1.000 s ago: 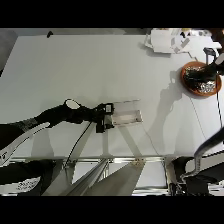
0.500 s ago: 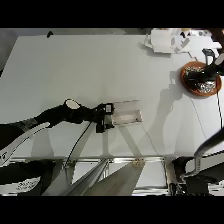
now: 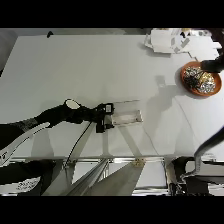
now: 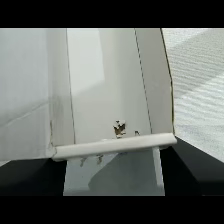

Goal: Fold the box and place the chain.

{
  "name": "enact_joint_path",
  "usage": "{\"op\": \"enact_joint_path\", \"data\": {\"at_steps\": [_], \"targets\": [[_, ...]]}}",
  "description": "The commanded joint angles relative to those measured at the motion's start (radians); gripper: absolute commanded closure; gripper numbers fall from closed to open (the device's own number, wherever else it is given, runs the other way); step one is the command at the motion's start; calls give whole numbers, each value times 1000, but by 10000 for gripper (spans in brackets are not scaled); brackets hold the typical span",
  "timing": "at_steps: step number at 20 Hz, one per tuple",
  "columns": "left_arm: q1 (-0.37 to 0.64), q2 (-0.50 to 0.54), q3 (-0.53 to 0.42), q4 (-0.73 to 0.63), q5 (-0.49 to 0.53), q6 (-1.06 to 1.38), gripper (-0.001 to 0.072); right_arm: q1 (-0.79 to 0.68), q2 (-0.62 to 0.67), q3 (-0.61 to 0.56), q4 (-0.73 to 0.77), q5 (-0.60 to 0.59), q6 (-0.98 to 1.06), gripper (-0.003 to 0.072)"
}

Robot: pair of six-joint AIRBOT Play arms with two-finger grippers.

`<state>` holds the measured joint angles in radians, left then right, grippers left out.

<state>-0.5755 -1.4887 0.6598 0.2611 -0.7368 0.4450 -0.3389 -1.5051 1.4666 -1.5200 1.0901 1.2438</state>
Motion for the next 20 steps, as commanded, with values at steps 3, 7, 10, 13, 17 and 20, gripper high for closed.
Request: {"op": "enact_joint_path", "data": {"at_steps": [3,7,10,13,17,20], "targets": [[0,0,0,0,0,0,573,10,225,1,193,196,-81,670],[0,0,0,0,0,0,573,27,373,1,428,347,-123,670],[0,0,0,0,0,0,573,135,454,0,451,404,-123,670],[0,0,0,0,0,0,573,279,504,-1,450,464,-117,670],[0,0,0,0,0,0,573,436,543,-1,449,491,-68,670],[0,0,0,0,0,0,573,567,549,-1,447,491,-18,670]]}}
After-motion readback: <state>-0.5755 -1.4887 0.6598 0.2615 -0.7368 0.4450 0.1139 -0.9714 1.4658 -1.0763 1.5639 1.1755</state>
